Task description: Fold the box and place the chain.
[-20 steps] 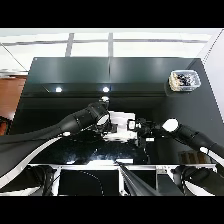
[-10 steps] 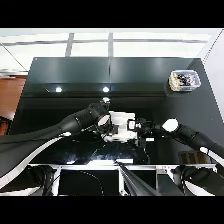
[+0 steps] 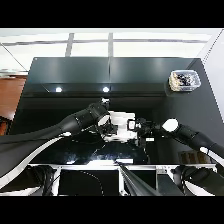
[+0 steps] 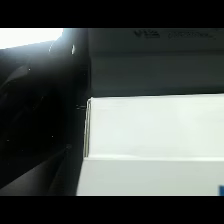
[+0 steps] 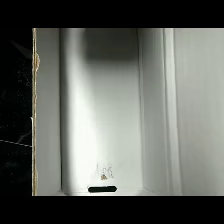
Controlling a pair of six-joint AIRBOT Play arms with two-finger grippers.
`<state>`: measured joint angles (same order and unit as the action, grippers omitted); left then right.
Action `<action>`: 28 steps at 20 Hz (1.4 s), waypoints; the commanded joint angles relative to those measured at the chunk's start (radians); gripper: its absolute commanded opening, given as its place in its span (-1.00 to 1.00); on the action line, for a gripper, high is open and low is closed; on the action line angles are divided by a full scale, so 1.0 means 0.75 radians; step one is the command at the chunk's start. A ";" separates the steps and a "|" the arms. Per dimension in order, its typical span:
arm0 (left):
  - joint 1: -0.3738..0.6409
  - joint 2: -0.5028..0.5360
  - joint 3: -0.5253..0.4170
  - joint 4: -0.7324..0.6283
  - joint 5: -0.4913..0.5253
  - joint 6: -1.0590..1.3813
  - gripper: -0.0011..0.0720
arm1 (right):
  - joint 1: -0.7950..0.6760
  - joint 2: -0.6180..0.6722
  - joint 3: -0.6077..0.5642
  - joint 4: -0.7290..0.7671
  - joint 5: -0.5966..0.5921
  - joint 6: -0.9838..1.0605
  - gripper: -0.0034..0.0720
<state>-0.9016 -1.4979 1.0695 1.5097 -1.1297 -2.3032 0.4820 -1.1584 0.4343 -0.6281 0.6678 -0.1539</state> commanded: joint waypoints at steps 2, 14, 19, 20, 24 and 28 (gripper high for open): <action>0.002 0.001 0.001 0.003 0.001 -0.003 0.24 | 0.000 -0.001 -0.001 0.000 0.001 0.000 0.60; 0.000 0.001 0.001 0.030 0.003 -0.030 -0.90 | 0.000 -0.001 -0.001 0.000 0.001 0.000 0.61; 0.002 0.004 0.001 0.032 0.000 -0.031 -0.90 | -0.013 0.058 0.001 -0.072 0.015 0.095 0.96; 0.002 0.006 0.001 0.036 -0.001 -0.031 -0.90 | -0.020 0.091 0.004 -0.133 0.046 0.146 0.96; -0.006 0.007 0.001 0.036 0.004 -0.031 -0.90 | -0.054 0.248 0.004 -0.368 0.211 0.310 0.96; -0.012 0.006 -0.001 0.024 0.045 -0.033 -0.90 | -0.051 0.267 0.004 -0.374 0.207 0.239 0.93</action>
<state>-0.9089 -1.4937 1.0695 1.5349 -1.1137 -2.3253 0.4461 -0.9810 0.4362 -0.8764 0.7986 0.0376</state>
